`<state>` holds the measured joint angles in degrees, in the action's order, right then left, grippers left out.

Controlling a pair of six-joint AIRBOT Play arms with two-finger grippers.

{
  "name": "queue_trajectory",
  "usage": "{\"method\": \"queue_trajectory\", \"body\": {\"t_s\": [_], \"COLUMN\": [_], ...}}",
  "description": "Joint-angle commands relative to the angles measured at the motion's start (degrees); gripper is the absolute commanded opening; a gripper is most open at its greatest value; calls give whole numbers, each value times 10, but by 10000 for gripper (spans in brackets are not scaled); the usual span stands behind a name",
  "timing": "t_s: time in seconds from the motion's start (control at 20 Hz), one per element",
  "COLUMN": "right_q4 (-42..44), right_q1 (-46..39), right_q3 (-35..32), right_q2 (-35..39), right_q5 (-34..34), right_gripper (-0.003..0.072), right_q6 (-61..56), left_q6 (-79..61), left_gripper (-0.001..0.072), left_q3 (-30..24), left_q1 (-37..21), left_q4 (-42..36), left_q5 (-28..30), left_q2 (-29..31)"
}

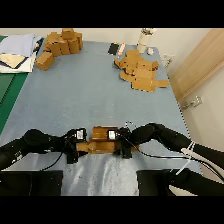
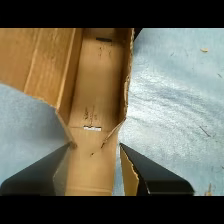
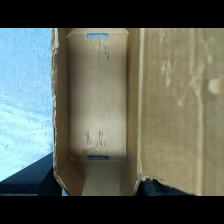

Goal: Fold the box.

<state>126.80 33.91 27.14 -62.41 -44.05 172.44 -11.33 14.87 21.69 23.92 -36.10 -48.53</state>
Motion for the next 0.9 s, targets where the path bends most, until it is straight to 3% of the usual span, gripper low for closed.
{"method": "queue_trajectory", "body": {"t_s": [0.0,0.05,0.45,0.55,0.85], "right_q4": [0,0,0,0,0], "right_q1": [0,0,0,0,0], "right_q3": [0,0,0,0,0], "right_q2": [0,0,0,0,0], "right_q5": [0,1,0,0,0], "right_gripper": [519,518,518,518,518], "right_q6": [0,0,0,0,0], "left_q6": [-14,-20,-116,-116,-164], "left_gripper": [424,361,351,172,174], "left_q3": [6,6,13,16,19], "left_q1": [16,16,16,16,55], "left_q4": [-10,-11,-66,-66,-137], "left_q5": [3,9,21,21,54], "left_q2": [-19,-19,-47,-52,-65]}}
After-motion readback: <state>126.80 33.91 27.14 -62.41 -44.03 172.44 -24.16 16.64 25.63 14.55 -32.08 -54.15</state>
